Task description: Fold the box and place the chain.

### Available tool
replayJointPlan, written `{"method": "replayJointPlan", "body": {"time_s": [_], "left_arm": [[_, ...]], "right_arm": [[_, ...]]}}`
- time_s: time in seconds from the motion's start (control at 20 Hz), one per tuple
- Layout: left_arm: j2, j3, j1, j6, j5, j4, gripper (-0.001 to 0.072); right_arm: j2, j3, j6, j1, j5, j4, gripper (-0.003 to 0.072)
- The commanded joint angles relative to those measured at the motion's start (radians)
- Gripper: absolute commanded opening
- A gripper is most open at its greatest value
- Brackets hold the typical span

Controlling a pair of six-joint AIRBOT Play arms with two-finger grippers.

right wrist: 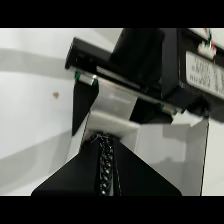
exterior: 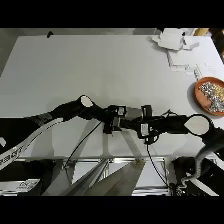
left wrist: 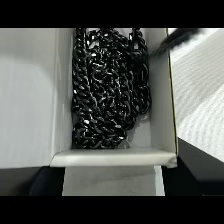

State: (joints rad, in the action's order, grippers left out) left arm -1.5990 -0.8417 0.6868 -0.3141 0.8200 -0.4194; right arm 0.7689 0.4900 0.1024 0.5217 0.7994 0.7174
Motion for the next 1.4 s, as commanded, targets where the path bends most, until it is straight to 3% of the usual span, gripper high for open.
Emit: {"method": "replayJointPlan", "body": {"time_s": [0.0, 0.1, 0.2, 0.25, 0.5, 0.8, 1.05, 1.35], "left_arm": [[0.0, -0.001, -0.001, 0.0, 0.0, 0.0, 0.0206], [0.0, -0.001, -0.001, 0.0, 0.0, 0.0, 0.0206], [0.0, -0.001, -0.001, 0.0, 0.0, 0.0, 0.0206], [0.0, -0.001, -0.001, 0.0, 0.0, 0.0, 0.0206], [0.0, -0.001, -0.001, 0.0, 0.0, 0.0, 0.0206], [0.0, -0.001, -0.001, 0.0, 0.0, 0.0, 0.0206], [0.0, -0.001, -0.001, 0.0, 0.0, 0.0, 0.0206], [0.0, -0.001, -0.001, 0.0, 0.0, 0.0, 0.0206]], "right_arm": [[0.001, 0.0, -0.001, 0.067, -0.104, -0.021, 0.0019], [0.018, 0.0, 0.0, 0.067, -0.117, 0.009, 0.0035], [0.023, 0.0, -0.001, 0.062, -0.118, 0.059, 0.0204], [0.021, 0.0, -0.001, 0.048, -0.111, 0.067, 0.023], [-0.052, 0.001, 0.0, -0.145, -0.004, 0.104, 0.0229], [-0.119, -0.017, -0.108, -0.42, 0.214, 0.378, 0.0225], [-0.05, -0.141, -0.032, -0.524, 0.056, 0.411, 0.0222], [0.097, -0.142, 0.046, -0.524, -0.097, 0.408, 0.0218]]}}
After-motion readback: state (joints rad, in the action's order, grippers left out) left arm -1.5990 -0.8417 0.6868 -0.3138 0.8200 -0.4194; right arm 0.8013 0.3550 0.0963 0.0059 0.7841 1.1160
